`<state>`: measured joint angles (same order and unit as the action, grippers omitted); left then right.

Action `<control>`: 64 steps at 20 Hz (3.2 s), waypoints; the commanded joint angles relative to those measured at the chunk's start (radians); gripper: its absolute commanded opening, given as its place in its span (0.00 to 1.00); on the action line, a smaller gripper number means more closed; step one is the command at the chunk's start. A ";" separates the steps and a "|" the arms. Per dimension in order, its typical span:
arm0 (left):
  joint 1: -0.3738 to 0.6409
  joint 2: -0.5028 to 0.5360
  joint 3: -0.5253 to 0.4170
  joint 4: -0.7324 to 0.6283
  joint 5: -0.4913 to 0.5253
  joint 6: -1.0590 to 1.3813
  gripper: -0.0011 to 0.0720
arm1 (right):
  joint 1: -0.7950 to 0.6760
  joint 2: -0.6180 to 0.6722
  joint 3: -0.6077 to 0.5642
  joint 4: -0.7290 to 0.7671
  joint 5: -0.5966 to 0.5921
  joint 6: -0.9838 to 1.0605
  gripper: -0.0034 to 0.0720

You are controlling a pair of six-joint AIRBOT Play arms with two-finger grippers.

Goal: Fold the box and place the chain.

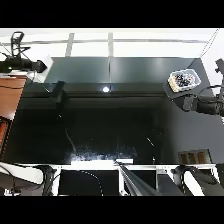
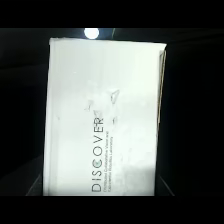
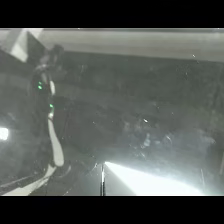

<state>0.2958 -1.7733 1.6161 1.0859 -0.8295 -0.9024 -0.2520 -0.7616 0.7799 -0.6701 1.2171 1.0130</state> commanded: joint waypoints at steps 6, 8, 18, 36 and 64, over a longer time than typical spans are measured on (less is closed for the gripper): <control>0.037 -0.319 0.332 0.111 -0.049 -0.180 0.54 | 0.005 0.000 0.001 0.030 -0.076 -0.008 0.06; 0.032 -0.319 0.367 0.111 -0.093 -0.130 0.74 | 0.005 0.000 0.001 0.023 -0.081 -0.015 0.06; 0.044 -0.072 0.493 0.333 -0.630 -0.520 0.03 | 0.005 0.000 0.046 0.009 -0.171 -0.225 0.06; -0.095 1.395 -1.159 -0.030 -0.052 -0.307 0.05 | 0.005 0.033 -0.085 -0.170 -0.376 -0.142 0.06; -0.095 1.323 -1.161 -0.101 -0.068 -0.176 0.05 | 0.005 0.127 -0.099 -0.291 -0.335 -0.209 0.06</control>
<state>0.2016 -0.4503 0.4553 0.9855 -0.8978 -1.0790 -0.2478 -0.6353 0.6807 -0.9611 0.8822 0.8036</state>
